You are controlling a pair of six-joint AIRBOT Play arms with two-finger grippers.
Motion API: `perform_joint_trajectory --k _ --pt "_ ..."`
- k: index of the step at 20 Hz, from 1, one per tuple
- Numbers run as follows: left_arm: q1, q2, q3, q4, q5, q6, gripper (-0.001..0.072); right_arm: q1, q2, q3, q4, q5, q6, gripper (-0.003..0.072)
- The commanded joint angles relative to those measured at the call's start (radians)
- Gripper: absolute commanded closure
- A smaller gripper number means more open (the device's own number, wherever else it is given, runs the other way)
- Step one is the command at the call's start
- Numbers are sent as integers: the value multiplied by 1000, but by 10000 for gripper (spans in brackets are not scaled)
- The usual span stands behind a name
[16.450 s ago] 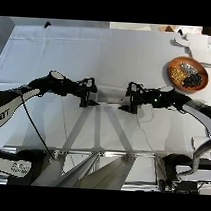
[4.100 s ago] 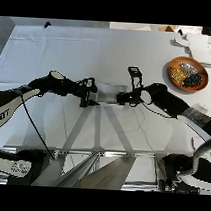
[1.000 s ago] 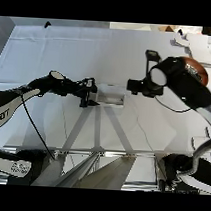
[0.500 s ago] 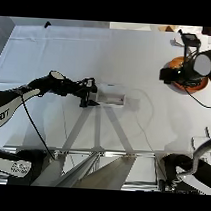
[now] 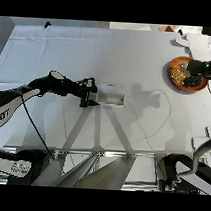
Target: Fold the box and place the chain.
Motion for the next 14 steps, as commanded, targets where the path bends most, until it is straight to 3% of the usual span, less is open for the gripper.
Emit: perform_joint_trajectory --k 1,7,8,9,14 --pt "1 0 0 0 0 0 392 -64 -59 0 0 -37 -12 287" --pt "1 0 0 0 0 0 392 -69 -175 0 7 -200 -48 293" --pt "1 0 0 0 0 0 392 -69 -189 0 7 -238 -48 325" --pt "1 0 0 0 0 0 392 -69 -204 0 7 -273 -49 404" --pt "1 0 0 0 0 0 392 -69 -286 0 7 -377 -108 408"
